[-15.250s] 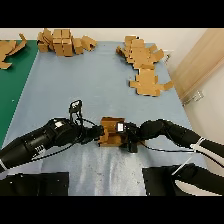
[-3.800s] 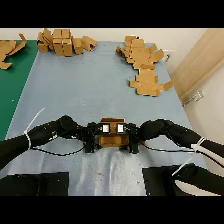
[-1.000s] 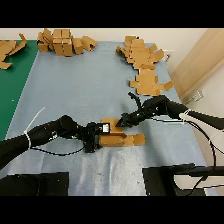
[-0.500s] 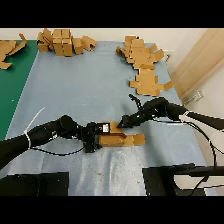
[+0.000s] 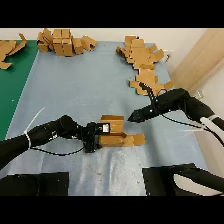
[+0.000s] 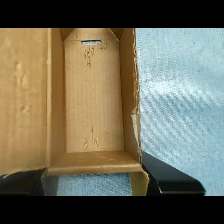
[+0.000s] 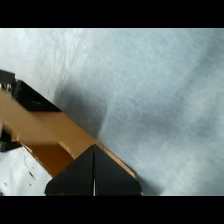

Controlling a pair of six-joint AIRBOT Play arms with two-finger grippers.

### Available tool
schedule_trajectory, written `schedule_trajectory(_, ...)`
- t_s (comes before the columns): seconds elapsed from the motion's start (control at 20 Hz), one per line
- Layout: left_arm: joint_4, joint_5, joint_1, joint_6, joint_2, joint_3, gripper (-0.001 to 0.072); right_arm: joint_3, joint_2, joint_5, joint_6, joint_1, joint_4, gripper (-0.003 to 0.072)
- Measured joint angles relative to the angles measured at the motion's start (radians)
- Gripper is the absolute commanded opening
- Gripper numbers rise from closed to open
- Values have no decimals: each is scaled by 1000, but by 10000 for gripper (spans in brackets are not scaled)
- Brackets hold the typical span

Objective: Fold the box.

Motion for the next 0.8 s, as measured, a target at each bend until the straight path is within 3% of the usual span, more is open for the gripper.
schedule_trajectory(0.15, 0, 0, 0, 0, 0, 0, 467, -66, 131, -26, 18, 57, -124, 18)
schedule_trajectory(0.25, 0, 0, 0, 0, 0, 0, 467, -126, 201, -40, 14, 114, -201, 469)
schedule_trajectory(0.3, 0, 0, 0, 0, 0, 0, 467, -158, 228, -43, -6, 148, -238, 578)
schedule_trajectory(0.5, 0, 0, 0, 0, 0, 0, 467, -239, 259, 64, -158, 268, -338, 590)
schedule_trajectory(0.8, 0, 0, 0, 0, 0, 0, 467, -254, 227, 265, -283, 341, -414, 589)
